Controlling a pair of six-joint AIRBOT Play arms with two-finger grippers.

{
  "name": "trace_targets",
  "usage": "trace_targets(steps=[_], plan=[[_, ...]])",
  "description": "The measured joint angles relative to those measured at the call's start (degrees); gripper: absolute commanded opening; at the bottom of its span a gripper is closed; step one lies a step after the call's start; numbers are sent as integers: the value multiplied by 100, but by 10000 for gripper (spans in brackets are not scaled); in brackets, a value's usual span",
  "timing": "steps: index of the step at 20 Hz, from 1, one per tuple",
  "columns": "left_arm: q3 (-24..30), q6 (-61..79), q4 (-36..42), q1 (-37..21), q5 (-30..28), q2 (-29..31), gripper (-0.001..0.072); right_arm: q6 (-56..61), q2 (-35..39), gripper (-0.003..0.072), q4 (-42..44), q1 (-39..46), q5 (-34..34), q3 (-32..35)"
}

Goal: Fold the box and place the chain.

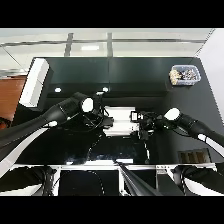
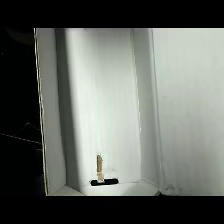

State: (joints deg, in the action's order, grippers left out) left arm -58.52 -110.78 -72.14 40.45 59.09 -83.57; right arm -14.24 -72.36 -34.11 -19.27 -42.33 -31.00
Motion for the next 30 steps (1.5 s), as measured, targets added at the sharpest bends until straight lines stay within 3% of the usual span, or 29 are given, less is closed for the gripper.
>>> trace_targets(steps=[5,12,18,20,23,24,25,27,30], plan=[[-245,-629,-774,337,-31,-66,494,7,0,415,-2,0,2,0],[-651,-1565,-1228,699,216,-345,494,7,0,416,-2,0,4,0],[-693,-2131,-1099,750,315,-378,489,7,0,415,-2,0,7,0],[-699,-2238,-1058,754,306,-387,429,7,0,415,-2,0,4,0],[-699,-2369,-1045,758,291,-393,429,7,0,415,0,0,4,0],[-699,-2396,-1045,761,280,-398,400,7,0,415,0,0,4,0],[-699,-2420,-1051,769,286,-398,320,7,0,416,-2,0,4,0],[-699,-2439,-1167,782,356,-398,26,11,0,415,-2,0,4,0],[-699,-2398,-1250,789,343,-400,30,17,0,415,-4,0,13,0]])
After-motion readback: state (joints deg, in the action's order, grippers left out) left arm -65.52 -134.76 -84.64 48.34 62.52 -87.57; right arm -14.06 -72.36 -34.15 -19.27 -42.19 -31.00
